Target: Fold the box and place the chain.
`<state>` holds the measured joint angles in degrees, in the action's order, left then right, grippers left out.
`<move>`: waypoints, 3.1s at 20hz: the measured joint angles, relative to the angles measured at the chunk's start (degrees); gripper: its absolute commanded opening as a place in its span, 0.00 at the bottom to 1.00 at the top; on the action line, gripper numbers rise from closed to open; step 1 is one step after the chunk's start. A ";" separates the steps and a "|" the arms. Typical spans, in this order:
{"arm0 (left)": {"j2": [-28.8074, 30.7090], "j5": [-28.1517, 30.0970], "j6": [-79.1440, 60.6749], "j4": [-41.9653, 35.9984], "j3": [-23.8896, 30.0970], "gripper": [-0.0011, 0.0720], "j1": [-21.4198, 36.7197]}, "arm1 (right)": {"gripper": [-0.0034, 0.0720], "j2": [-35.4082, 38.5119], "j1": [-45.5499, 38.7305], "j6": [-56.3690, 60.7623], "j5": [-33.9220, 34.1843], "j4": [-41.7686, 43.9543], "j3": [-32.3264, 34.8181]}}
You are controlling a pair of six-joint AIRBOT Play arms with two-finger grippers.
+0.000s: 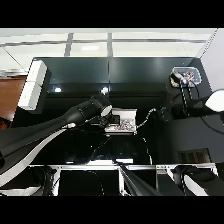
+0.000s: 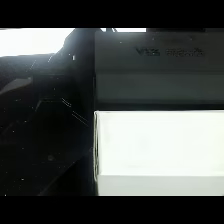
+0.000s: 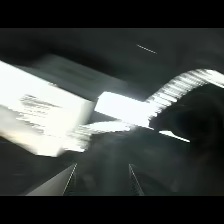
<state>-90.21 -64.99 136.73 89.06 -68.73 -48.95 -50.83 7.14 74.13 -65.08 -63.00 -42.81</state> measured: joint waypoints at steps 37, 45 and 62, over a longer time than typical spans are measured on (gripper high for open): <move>-0.02 -0.09 0.02 0.00 0.00 0.05 0.00 | 0.07 9.22 4.66 -29.33 10.67 37.57 4.11; -0.02 -0.02 0.00 0.00 0.00 0.05 0.00 | 0.55 4.42 8.66 -27.10 13.92 37.33 5.92; 6.84 -6.36 -3.37 3.02 -2.16 0.89 -2.21 | 0.53 3.87 -2.34 -26.14 7.82 29.53 6.12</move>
<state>-83.37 -71.35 133.36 92.07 -70.89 -51.16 -46.96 4.80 47.99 -57.25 -33.47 -36.69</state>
